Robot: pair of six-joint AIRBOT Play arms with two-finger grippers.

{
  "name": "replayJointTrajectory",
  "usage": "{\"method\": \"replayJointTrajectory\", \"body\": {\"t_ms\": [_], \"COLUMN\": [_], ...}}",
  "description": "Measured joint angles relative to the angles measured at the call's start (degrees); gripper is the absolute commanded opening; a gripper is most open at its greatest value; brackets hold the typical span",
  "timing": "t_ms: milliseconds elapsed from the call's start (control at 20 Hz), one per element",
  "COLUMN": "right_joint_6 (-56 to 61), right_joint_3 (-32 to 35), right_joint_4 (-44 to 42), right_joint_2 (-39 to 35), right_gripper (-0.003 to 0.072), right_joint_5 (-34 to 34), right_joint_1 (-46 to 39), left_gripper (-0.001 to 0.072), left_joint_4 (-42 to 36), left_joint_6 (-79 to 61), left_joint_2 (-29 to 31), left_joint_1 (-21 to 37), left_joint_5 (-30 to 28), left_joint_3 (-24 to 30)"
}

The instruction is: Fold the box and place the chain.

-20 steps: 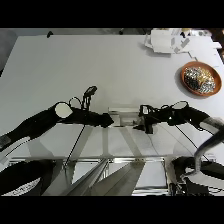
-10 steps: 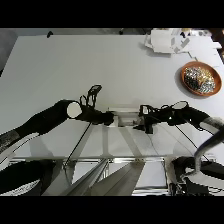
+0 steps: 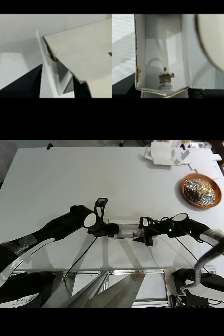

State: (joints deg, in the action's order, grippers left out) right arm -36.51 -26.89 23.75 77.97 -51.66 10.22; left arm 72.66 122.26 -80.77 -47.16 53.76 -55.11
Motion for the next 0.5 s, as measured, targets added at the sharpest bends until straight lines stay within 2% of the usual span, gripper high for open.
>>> {"method": "replayJointTrajectory", "body": {"t_ms": [200,300,500], "right_joint_6": [0.0,0.0,0.0], "right_joint_3": [0.0,0.0,0.0], "right_joint_4": [0.0,0.0,0.0], "right_joint_2": [0.0,0.0,0.0], "right_gripper": [0.0455,0.0455,0.0455], "right_joint_5": [0.0,0.0,0.0], "right_joint_1": [0.0,0.0,0.0], "left_gripper": [0.0360,0.0313,0.0311], "left_joint_4": [4.7,6.2,7.9], "left_joint_6": [6.7,9.5,14.2], "left_joint_2": [-3.4,-5.7,-9.8], "left_joint_1": [-1.5,-2.3,-3.4], "left_joint_5": [4.8,7.8,12.0], "left_joint_3": [-5.0,-7.8,-11.9]}}
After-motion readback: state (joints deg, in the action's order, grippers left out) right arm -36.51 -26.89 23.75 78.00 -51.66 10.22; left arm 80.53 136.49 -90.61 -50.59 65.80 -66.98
